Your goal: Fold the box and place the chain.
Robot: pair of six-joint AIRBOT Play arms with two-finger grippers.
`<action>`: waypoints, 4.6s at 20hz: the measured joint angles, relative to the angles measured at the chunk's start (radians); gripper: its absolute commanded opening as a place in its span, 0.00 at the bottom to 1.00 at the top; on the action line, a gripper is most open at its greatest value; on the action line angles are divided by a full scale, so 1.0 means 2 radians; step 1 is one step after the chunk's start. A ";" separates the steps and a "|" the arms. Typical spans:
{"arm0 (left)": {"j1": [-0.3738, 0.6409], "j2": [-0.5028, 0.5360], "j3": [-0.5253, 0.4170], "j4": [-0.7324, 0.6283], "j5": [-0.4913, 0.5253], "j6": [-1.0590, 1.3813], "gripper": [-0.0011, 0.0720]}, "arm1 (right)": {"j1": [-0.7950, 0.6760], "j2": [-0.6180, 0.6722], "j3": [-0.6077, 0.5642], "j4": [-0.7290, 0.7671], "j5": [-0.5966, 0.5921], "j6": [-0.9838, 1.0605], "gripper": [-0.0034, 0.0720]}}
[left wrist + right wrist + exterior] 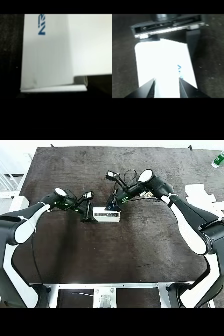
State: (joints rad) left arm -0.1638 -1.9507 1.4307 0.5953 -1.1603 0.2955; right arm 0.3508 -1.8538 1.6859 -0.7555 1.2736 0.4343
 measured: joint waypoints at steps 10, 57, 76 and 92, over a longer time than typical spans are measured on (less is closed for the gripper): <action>0.000 0.000 0.000 0.000 0.000 0.000 0.68 | 0.004 0.001 0.000 -0.015 0.010 0.004 0.60; 0.000 0.000 0.000 0.000 0.000 0.000 0.68 | -0.021 0.040 -0.073 0.043 -0.046 -0.044 0.59; 0.000 0.000 0.000 0.000 0.000 -0.001 0.68 | 0.005 0.014 -0.075 0.007 -0.051 -0.055 0.74; 0.000 0.000 0.000 0.000 0.000 0.000 0.68 | 0.008 0.027 -0.077 0.002 -0.092 -0.095 0.77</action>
State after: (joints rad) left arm -0.1638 -1.9507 1.4307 0.5953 -1.1599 0.2955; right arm 0.3664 -1.8004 1.5311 -0.7521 1.0889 0.2443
